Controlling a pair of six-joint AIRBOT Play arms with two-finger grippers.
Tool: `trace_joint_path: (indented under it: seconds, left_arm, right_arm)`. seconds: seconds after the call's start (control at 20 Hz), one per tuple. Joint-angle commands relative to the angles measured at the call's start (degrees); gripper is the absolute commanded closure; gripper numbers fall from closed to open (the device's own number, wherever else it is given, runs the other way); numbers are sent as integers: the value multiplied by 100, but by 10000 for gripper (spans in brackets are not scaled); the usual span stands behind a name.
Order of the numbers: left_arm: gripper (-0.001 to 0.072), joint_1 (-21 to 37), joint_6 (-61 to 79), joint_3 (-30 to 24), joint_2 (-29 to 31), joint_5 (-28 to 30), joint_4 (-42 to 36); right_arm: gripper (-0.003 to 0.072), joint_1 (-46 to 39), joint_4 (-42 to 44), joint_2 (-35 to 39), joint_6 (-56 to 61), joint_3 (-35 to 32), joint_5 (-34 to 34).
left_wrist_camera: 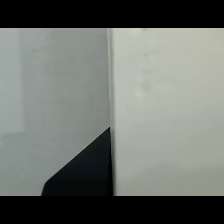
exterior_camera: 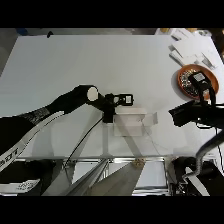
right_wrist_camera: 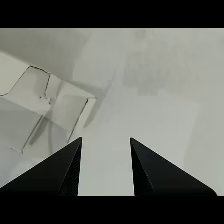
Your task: Fold the box and place the chain.
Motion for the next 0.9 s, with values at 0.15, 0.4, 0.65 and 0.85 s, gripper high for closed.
trace_joint_path:
  seconds: [0.15, 0.4, 0.65, 0.85]
  left_arm:
    - [703, -2, -4, 17, 7, 164, 166]
    - [701, -2, -9, 15, -179, 136, 142]
    - [697, -2, -9, 15, -166, 131, 142]
    - [697, 0, -20, 15, -168, 127, 142]
  right_arm:
    - [349, 4, 7, 2, -7, -2, -48]
    - [349, 4, 7, 4, -4, -2, -48]
    - [349, 4, 7, 2, -7, -2, -48]
    - [351, 4, 7, 2, -11, -2, -48]
